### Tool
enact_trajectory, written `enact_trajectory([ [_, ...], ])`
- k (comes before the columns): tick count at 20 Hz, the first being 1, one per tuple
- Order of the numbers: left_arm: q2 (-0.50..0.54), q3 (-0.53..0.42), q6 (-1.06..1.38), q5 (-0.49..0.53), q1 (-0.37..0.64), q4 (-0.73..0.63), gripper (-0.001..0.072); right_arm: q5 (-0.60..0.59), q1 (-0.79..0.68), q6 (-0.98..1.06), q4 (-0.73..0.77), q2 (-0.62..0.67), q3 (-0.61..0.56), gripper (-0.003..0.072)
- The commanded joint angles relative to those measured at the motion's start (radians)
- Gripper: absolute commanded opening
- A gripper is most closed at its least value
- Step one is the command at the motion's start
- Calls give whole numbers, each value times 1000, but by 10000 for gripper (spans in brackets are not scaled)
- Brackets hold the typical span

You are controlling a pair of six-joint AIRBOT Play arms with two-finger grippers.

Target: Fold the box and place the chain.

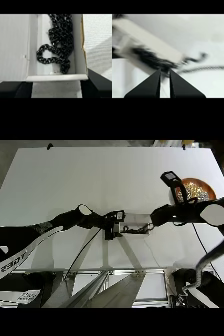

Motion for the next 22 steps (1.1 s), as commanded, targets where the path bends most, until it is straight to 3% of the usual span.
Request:
enact_trajectory([
  [1, 1, 0, 0, 0, 0, 0, 272, -3, -143, -14, -65, -36, -58, 107],
  [4, 1, 0, 0, 0, 0, 0, 272, -135, -178, -16, -76, -134, -113, 140],
  [6, 1, 0, 0, 0, 0, 0, 272, -164, -166, -71, -63, -218, -113, 308],
  [11, 0, 0, 0, 0, 0, 0, 272, -243, -124, -85, -63, -364, -113, 289],
  [18, 1, 0, 0, 0, 0, 0, 272, -283, -119, -85, -48, -433, -113, 254],
  [20, 0, 0, 0, 0, 0, 0, 272, -293, -108, -85, -41, -439, -113, 178],
  [22, 0, 0, 0, 0, 0, 0, 272, -303, -105, -85, -37, -439, -113, 152],
])
